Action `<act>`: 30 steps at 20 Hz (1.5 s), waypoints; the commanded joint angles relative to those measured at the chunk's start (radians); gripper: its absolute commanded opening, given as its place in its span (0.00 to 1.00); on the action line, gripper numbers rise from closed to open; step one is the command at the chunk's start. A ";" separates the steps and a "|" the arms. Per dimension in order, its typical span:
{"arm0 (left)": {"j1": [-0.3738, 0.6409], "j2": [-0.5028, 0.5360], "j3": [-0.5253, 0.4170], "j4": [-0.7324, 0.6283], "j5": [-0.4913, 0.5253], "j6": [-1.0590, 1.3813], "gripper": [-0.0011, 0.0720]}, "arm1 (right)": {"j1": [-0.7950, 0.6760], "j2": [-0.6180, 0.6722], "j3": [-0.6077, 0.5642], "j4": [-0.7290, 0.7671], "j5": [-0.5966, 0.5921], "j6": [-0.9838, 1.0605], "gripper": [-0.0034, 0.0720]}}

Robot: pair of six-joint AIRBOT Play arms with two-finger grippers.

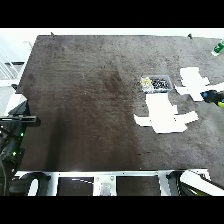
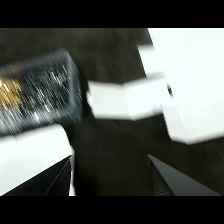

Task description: Fold the box and place the chain.

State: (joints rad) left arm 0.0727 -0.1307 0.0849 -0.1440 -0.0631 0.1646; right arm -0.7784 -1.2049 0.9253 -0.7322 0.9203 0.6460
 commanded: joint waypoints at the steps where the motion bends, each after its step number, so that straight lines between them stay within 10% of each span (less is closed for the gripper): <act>1: 0.000 0.000 0.000 0.000 0.000 0.000 0.04 | -0.085 -0.162 0.194 -0.374 0.318 0.166 0.79; 9: 0.000 0.001 0.000 0.000 0.000 0.000 0.04 | -0.061 -0.375 0.373 -0.395 0.418 0.119 0.87; 26: 0.000 0.000 0.000 0.000 0.000 0.000 0.04 | 0.043 -0.552 0.355 -0.303 0.565 0.055 0.86; 29: 0.000 0.001 0.000 0.000 0.001 0.000 0.04 | 0.055 -0.552 0.329 -0.289 0.566 0.043 0.76; 30: 0.000 0.001 0.000 0.000 0.000 0.000 0.04 | 0.062 -0.553 0.321 -0.289 0.567 0.029 0.58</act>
